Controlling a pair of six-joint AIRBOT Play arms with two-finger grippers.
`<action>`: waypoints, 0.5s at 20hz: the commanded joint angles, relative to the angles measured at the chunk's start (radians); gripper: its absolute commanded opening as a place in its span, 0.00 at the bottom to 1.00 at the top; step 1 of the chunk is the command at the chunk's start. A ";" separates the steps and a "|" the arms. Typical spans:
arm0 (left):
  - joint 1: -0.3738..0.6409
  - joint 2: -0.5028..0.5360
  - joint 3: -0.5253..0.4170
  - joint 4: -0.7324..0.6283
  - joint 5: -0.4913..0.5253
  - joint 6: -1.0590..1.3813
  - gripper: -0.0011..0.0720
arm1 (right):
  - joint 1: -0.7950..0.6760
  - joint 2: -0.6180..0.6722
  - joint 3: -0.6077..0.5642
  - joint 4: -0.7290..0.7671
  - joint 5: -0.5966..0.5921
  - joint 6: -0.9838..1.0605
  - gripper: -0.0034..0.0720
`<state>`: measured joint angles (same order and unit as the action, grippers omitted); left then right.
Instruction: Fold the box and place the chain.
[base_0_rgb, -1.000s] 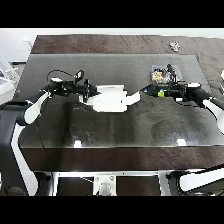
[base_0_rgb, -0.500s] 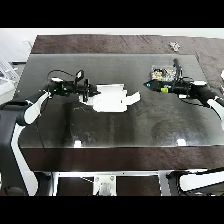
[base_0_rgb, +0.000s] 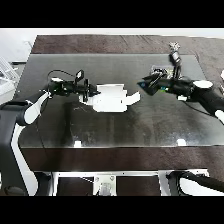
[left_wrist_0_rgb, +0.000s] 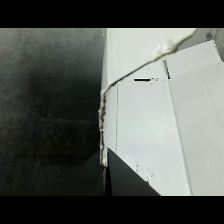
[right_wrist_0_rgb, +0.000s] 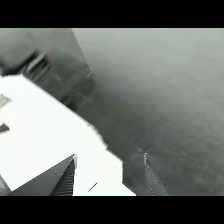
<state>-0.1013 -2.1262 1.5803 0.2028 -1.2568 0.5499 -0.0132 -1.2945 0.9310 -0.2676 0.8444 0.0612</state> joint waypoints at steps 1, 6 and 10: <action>0.001 0.001 0.000 0.000 0.001 0.000 0.04 | 0.101 0.043 -0.090 -0.061 -0.096 -0.266 0.75; 0.001 0.001 0.000 -0.001 0.001 0.000 0.04 | 0.231 0.019 -0.118 -0.252 -0.116 -0.370 0.75; 0.001 0.001 0.000 -0.001 0.000 0.000 0.04 | 0.289 -0.006 -0.118 -0.276 -0.131 -0.371 0.80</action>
